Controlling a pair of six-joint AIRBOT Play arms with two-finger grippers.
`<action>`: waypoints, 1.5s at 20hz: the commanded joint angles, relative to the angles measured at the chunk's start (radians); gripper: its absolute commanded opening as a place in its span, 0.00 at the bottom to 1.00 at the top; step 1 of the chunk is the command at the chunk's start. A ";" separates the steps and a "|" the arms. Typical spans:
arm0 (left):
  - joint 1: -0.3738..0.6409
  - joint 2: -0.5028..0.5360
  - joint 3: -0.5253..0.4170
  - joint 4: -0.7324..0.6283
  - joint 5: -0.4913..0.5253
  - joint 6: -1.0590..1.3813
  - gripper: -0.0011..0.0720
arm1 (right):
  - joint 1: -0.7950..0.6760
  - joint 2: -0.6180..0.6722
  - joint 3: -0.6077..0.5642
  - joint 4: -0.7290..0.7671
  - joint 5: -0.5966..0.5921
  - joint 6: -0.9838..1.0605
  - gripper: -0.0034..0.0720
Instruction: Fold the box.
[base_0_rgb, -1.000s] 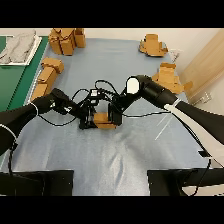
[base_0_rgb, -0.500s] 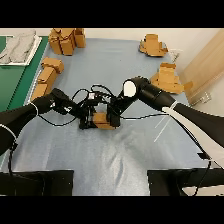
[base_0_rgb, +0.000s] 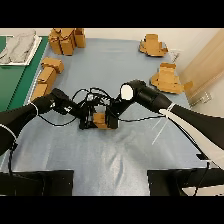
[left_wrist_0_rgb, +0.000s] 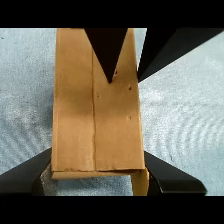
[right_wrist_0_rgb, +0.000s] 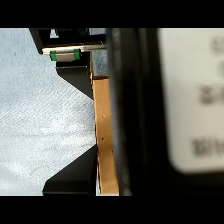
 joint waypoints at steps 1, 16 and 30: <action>0.000 -0.001 0.000 -0.001 0.000 -0.003 0.41 | 0.024 0.006 -0.001 -0.039 0.006 0.026 0.26; 0.000 -0.001 0.000 -0.001 0.000 -0.003 0.41 | 0.060 0.051 -0.001 -0.079 -0.008 0.051 0.23; 0.000 -0.001 0.000 -0.001 0.001 -0.003 0.41 | 0.064 0.050 -0.035 -0.154 -0.007 0.122 0.16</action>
